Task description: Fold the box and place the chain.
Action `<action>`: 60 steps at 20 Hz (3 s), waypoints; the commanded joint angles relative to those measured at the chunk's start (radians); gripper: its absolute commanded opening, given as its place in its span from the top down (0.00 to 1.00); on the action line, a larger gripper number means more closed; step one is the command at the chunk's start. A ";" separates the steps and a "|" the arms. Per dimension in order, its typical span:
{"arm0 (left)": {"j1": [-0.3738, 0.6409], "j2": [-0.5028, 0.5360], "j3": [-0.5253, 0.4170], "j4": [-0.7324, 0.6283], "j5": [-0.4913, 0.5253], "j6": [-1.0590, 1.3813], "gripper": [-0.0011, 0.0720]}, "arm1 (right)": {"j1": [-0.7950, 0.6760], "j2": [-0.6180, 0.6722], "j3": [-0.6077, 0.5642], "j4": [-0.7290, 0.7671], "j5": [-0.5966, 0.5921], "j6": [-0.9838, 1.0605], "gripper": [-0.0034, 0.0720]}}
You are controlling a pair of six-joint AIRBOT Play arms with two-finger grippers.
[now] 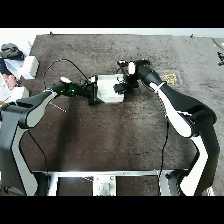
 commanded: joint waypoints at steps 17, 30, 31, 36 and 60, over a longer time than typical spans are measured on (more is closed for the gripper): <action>0.000 0.000 0.000 0.000 -0.001 0.000 0.41 | 0.053 -0.040 0.039 -0.140 0.034 0.235 0.66; 0.000 0.000 0.000 0.000 -0.001 0.000 0.41 | 0.053 -0.042 0.039 -0.137 0.005 0.251 0.42; 0.000 0.000 0.000 0.000 0.000 0.000 0.41 | 0.053 -0.036 0.039 -0.137 0.007 0.249 0.42; 0.000 0.000 0.000 0.000 0.000 0.000 0.41 | 0.053 0.002 0.039 -0.137 0.044 0.213 0.42; 0.000 0.000 0.000 0.000 0.000 0.000 0.41 | -0.488 0.072 0.039 -0.031 -0.053 -0.102 0.61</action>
